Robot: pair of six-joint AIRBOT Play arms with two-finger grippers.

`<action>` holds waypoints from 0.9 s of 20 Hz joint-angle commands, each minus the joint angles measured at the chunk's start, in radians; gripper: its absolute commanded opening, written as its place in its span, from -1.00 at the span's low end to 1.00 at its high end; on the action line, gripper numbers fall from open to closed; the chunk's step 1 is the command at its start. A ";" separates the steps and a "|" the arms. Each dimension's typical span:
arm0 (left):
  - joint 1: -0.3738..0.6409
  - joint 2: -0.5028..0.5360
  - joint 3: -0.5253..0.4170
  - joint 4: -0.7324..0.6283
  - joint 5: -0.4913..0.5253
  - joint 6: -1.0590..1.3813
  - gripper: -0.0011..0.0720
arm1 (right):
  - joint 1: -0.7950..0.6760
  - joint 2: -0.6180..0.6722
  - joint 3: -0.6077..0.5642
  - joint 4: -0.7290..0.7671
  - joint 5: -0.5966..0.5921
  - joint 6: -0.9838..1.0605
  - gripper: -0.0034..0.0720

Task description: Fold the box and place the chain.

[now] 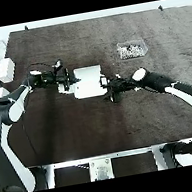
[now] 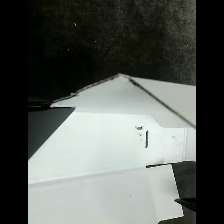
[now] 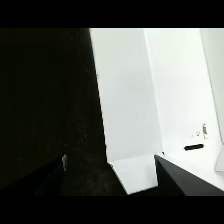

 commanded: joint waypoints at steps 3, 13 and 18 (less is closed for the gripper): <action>0.000 0.000 0.000 0.000 0.000 0.000 -0.91 | 0.023 -0.036 0.000 0.053 -0.142 -0.002 0.78; 0.000 0.000 0.000 0.000 0.000 0.000 -0.91 | 0.019 0.027 0.020 0.056 -0.233 0.055 0.77; 0.000 0.000 0.000 0.000 0.000 0.000 -0.91 | 0.000 0.001 0.029 0.109 -0.241 0.066 0.77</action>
